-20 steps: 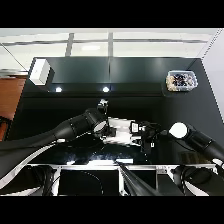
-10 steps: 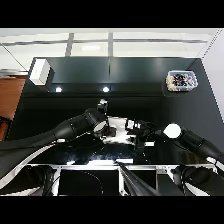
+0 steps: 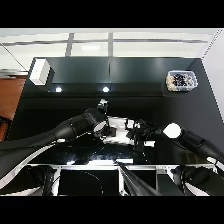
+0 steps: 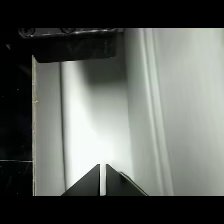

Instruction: Fold the box and place the chain.

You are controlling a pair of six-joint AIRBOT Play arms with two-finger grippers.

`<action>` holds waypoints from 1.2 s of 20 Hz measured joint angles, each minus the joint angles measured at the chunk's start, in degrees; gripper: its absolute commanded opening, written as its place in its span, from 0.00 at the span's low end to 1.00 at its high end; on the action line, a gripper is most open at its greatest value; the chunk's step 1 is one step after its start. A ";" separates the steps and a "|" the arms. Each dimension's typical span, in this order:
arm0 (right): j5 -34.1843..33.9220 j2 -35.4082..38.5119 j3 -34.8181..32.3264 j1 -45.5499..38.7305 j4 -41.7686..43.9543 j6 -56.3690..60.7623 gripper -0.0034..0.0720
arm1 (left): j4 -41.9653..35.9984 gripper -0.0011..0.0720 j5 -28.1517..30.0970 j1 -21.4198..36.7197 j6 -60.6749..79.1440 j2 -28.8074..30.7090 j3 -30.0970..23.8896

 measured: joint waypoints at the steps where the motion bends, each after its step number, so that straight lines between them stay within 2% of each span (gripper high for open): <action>1: 1.14 0.81 0.46 -1.16 -0.98 2.14 0.11 | 0.00 0.06 0.07 -0.02 -0.02 -0.02 0.00; 3: 6.16 3.02 1.66 -5.05 -4.11 8.41 0.11 | 0.02 0.06 0.07 0.00 0.00 0.00 0.00; 5: 14.27 5.49 3.15 -10.91 -6.51 14.71 0.11 | 0.02 0.06 0.04 -0.02 0.17 -0.02 0.00; 8: 25.66 8.48 4.66 -23.56 -9.35 26.23 0.11 | 0.00 0.06 -0.09 -0.02 0.15 0.00 0.00; 11: 29.14 9.44 4.87 -37.38 -14.47 41.55 0.11 | 0.02 0.06 -0.28 -0.02 0.13 -0.02 0.00; 14: 30.86 7.41 3.34 -45.09 -16.31 52.74 0.11 | 0.02 0.06 -0.35 -0.02 0.00 -0.02 0.00; 18: 34.27 0.92 0.83 -46.53 -16.72 59.08 0.11 | 0.00 0.06 -0.35 -0.02 0.02 0.00 0.00; 24: 34.56 -8.37 -0.15 -38.51 -11.47 59.10 0.11 | 0.00 0.06 -0.11 -0.02 0.02 -0.02 0.00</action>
